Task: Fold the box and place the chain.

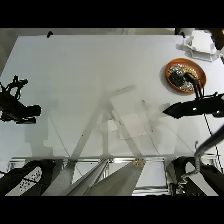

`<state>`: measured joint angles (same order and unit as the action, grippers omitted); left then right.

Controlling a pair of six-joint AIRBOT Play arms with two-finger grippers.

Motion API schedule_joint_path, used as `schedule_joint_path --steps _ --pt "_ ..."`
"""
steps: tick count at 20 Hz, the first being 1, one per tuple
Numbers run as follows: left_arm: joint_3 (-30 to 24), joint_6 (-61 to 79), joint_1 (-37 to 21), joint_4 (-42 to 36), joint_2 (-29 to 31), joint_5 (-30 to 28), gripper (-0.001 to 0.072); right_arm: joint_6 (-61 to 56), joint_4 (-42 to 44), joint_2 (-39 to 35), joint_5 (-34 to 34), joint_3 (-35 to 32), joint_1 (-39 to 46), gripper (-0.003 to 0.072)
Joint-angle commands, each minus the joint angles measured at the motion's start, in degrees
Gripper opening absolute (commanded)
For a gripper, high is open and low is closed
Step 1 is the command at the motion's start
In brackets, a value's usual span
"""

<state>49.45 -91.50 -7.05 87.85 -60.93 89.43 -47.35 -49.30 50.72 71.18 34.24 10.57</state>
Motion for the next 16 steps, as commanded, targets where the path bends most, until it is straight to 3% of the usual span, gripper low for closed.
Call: schedule_joint_path --steps 1,7,12,13,14,16 --pt "-0.02 0.0 -0.07 0.02 0.04 -0.02 0.0012 -2.1 7.69 -6.6 -13.38 -9.14 -8.74 0.0016" --pt "-0.02 1.01 -0.07 -2.16 0.04 -2.73 0.0012 -13.84 5.92 -6.67 -31.93 -12.59 -26.75 0.0016" --pt "-0.02 6.56 -0.02 -5.07 0.04 -7.45 0.0015 -20.28 0.59 -6.67 -33.88 -12.59 -30.45 0.0016" --pt "-0.02 8.7 0.0 -7.43 0.02 -8.87 0.0131 -20.55 -0.5 -6.67 -33.86 -12.59 -30.45 0.0016" --pt "-0.04 11.87 0.0 -10.75 0.02 -9.79 0.0376 -20.55 -0.83 -6.67 -33.68 -12.59 -30.45 0.0016" --pt "-0.04 27.45 0.0 -24.5 -0.22 -11.32 0.0408 -20.55 -0.85 -6.67 -32.96 -12.59 -30.45 0.0017"
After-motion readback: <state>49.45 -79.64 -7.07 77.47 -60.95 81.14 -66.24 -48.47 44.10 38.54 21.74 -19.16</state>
